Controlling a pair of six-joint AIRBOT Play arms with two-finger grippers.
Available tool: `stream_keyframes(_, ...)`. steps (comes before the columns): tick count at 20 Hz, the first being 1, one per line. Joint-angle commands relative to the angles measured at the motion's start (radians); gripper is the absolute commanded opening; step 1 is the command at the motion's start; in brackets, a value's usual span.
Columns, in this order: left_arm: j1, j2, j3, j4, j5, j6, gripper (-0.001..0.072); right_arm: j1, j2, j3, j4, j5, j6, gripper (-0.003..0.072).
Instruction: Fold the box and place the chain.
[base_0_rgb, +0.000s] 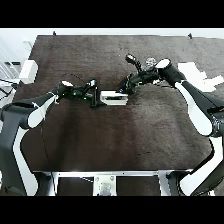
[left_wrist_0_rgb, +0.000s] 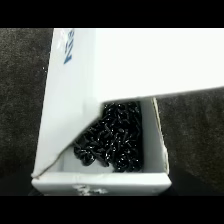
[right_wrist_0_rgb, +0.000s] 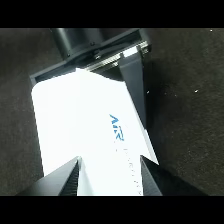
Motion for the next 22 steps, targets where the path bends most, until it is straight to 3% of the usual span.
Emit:
stream_keyframes(1, 0.0, 0.001, 0.0, 0.0, 0.0, 0.0, 0.0279, 0.005, 0.002, 0.001, -0.005, 0.015, -0.043, 0.0466)
stream_keyframes(6, 0.0, 0.001, 0.0, 0.0, 0.0, 0.0, 0.0279, 0.0, 0.041, 0.0, -0.003, 0.03, -0.109, 0.0434)
stream_keyframes(22, 0.0, 0.001, 0.0, 0.0, 0.0, 0.0, 0.0279, 0.005, 0.045, -0.054, 0.004, -0.001, -0.179, 0.0438)
